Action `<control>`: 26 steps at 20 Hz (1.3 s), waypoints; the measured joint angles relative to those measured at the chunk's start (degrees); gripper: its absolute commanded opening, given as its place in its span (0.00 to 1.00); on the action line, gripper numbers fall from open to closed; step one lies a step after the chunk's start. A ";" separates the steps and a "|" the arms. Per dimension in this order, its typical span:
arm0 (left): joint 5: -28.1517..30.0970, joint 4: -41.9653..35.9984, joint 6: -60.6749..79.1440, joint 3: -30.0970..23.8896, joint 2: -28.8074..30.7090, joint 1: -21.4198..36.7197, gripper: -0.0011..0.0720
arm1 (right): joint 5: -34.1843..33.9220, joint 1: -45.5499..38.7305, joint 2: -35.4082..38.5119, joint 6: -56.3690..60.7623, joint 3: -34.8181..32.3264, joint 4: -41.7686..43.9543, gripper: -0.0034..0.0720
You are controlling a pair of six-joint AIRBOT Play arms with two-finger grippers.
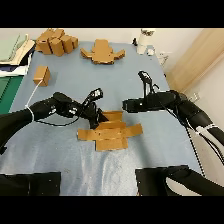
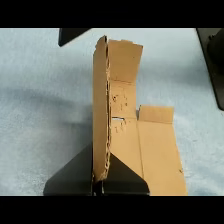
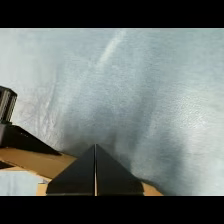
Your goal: Fold the box.
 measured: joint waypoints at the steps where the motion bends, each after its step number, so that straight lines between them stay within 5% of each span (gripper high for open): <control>1: -0.07 0.00 0.17 -0.37 0.02 -0.02 0.03 | 0.09 0.07 0.00 0.00 0.00 0.00 0.05; 10: -0.70 0.15 0.63 -1.60 0.04 -0.07 0.03 | -0.72 0.17 0.33 3.80 0.00 -0.96 0.05; 16: -0.83 0.24 0.61 -1.62 0.07 -0.07 0.03 | -21.49 2.14 3.76 27.04 -0.48 -15.74 0.05; 20: -0.90 0.31 0.59 -1.62 0.04 -0.13 0.03 | -25.83 13.44 9.49 31.47 -5.01 -20.31 0.05; 24: -0.92 0.31 0.57 -1.62 0.04 -0.13 0.03 | -18.21 32.04 15.26 29.64 -13.03 -31.15 0.06; 25: -0.92 0.31 0.57 -1.62 0.04 -0.13 0.03 | -15.52 36.76 16.09 28.24 -15.10 -34.99 0.24; 26: -0.92 0.31 0.57 -1.62 0.07 -0.13 0.03 | -13.44 40.44 16.50 26.82 -16.90 -38.36 0.61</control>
